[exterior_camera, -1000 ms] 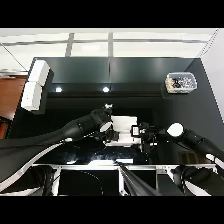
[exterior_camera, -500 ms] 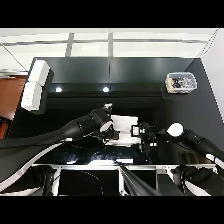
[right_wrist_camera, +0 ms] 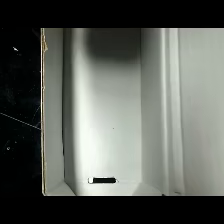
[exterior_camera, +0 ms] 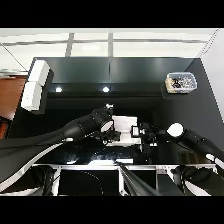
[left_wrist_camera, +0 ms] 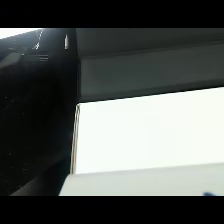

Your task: Fold the box and place the chain.

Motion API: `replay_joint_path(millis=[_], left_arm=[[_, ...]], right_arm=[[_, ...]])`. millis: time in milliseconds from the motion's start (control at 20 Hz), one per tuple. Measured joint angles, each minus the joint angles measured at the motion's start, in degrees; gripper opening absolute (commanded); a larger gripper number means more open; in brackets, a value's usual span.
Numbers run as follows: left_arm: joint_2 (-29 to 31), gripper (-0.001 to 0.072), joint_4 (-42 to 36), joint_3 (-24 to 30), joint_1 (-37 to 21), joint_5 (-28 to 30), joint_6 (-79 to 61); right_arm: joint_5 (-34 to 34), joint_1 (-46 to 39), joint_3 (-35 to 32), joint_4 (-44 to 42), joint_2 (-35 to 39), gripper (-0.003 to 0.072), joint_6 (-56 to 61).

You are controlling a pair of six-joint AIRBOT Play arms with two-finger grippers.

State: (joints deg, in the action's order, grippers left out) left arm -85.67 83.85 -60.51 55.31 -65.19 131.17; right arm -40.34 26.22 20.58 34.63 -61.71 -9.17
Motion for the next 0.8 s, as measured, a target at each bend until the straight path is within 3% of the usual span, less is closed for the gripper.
replay_joint_path(millis=[350,500,650,700,750,800], left_arm=[[0.0,0.0261,1.9,-0.6,-0.1,-1.3,1.2],[0.0,0.0026,2.2,-0.6,0.0,-1.4,1.8],[0.0,0.0026,2.5,-0.7,0.0,-0.9,1.7],[0.0,0.0026,2.5,-0.7,0.0,-0.9,1.7],[0.0,0.0026,2.5,-0.7,0.0,-0.9,1.7],[0.0,0.0026,2.5,-0.7,0.1,-1.0,1.7]], right_arm=[[0.1,0.0,0.0,-0.1,0.0,0.0309,0.0],[0.1,0.0,0.0,-0.2,0.0,0.0309,0.1],[0.1,0.0,0.0,-0.2,0.0,0.0326,0.2],[0.0,0.0,0.0,-0.2,0.0,0.0448,0.3],[0.0,0.0,0.0,-0.2,0.0,0.0628,0.3],[-0.1,0.0,0.0,0.0,0.0,0.0632,0.5]])
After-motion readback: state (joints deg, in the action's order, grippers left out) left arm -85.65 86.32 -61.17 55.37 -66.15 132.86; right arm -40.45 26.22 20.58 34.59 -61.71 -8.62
